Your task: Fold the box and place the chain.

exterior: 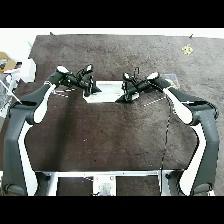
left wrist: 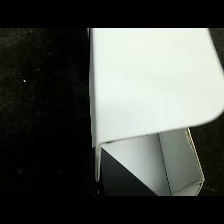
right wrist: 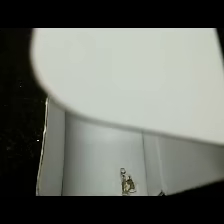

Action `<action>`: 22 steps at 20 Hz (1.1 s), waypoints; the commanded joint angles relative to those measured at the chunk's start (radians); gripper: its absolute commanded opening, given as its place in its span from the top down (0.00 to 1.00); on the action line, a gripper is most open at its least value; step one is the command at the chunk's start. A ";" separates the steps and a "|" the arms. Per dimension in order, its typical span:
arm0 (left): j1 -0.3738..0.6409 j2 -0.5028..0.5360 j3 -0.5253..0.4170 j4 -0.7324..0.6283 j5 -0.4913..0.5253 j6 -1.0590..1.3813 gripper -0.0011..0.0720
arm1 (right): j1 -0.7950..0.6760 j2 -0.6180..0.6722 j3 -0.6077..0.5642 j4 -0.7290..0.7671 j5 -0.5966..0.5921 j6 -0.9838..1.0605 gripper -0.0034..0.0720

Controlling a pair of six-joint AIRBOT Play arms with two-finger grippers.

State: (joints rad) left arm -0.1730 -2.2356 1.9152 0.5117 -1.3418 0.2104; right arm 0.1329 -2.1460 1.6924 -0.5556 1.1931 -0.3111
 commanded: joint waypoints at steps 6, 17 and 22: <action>-0.001 0.000 0.000 0.000 -0.002 0.000 0.97 | -0.001 -0.001 0.000 -0.002 -0.004 0.000 0.36; 0.000 0.000 0.000 -0.019 -0.013 0.000 0.97 | -0.001 -0.001 0.000 -0.002 -0.004 0.000 0.36; 0.002 0.001 0.012 -0.051 -0.043 -0.062 0.52 | -0.001 -0.001 0.000 -0.002 -0.004 0.000 0.36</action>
State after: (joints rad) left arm -0.1734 -2.2360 1.9179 0.4835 -1.3659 0.1818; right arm 0.1326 -2.1460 1.6928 -0.5522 1.1702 -0.3069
